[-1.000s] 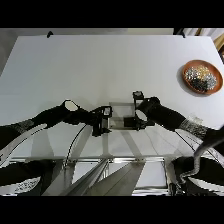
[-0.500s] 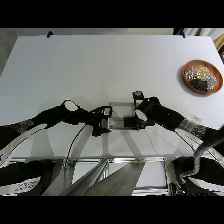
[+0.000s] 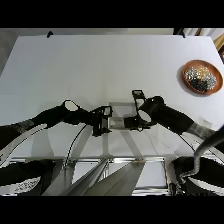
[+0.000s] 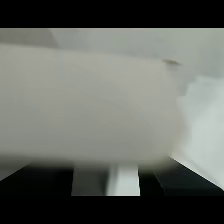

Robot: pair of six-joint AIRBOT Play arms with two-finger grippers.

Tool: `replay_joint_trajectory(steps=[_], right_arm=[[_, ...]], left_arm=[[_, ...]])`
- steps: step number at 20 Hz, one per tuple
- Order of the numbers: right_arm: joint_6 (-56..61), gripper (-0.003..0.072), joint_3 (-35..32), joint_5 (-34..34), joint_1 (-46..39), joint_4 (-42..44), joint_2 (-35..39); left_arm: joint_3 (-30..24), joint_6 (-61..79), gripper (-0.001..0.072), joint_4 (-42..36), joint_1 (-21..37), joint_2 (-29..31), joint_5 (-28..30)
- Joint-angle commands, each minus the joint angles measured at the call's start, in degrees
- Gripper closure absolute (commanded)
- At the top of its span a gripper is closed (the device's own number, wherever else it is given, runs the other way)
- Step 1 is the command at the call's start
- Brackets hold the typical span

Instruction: Fold the box and place the chain.

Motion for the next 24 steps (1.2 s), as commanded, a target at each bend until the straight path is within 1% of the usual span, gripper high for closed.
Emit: replay_joint_trajectory(steps=[1, 3, 5, 6, 8, 9, 10, 11, 12, 13, 15, 18, 20, 22, 24], right_arm=[[-3.54, 0.0272, -0.02, 8.46, -0.24, -5.84, 5.66], [-7.04, 0.0273, 0.00, 12.22, -1.70, -7.52, 9.94], [-11.08, 0.0274, 0.33, 12.90, -5.16, -8.81, 14.86], [-13.31, 0.0277, 0.94, 12.87, -7.89, -9.57, 16.90], [-19.12, 0.0283, 3.10, 12.39, -16.15, -13.05, 19.34], [-22.88, 0.0290, 4.72, 11.50, -21.92, -13.73, 19.50], [-26.43, 0.0290, 6.08, 9.01, -28.20, -13.60, 19.43], [-28.89, 0.0292, 6.82, 4.98, -34.14, -13.53, 19.32], [-31.01, 0.0313, 7.41, 0.74, -40.70, -13.31, 18.69], [-33.33, 0.0358, 8.20, -2.23, -46.58, -12.44, 17.44], [-38.95, 0.0359, 10.95, -5.11, -57.31, -10.43, 12.28], [-41.05, 0.0359, 18.40, -3.04, -68.37, -9.03, 0.74], [-41.05, 0.0359, 23.02, -3.69, -71.47, -7.04, -5.70], [-41.05, 0.0366, 26.34, -5.60, -71.84, -6.86, -10.47], [-40.83, 0.0372, 28.26, -8.48, -71.84, -6.40, -13.97]], left_arm=[[0.02, 0.07, 0.0455, 0.15, 0.02, 0.00, -0.02], [0.02, 0.07, 0.0455, 0.15, 0.02, 0.00, -0.04], [0.02, 0.07, 0.0455, 0.15, 0.02, 0.00, -0.02], [0.02, 0.07, 0.0455, 0.15, 0.02, 0.02, -0.02], [0.02, 0.07, 0.0455, 0.15, 0.02, 0.00, -0.02], [0.02, 0.07, 0.0455, 0.15, 0.02, 0.00, -0.04], [0.02, 0.07, 0.0455, 0.15, 0.02, 0.00, -0.04], [0.02, 0.07, 0.0455, 0.15, 0.02, 0.00, -0.02], [0.02, 0.07, 0.0455, 0.15, 0.02, 0.00, -0.04], [0.02, 0.07, 0.0455, 0.15, 0.02, 0.00, -0.02], [0.02, 0.07, 0.0455, 0.15, 0.02, 0.00, -0.02], [0.02, 0.07, 0.0455, 0.15, 0.02, 0.00, -0.02], [0.02, 0.07, 0.0455, 0.98, 0.02, 0.00, 0.00], [0.02, 0.07, 0.0455, 0.98, 0.02, 0.02, -0.02], [0.02, 0.07, 0.0455, 0.98, 0.02, 0.02, -0.02]])
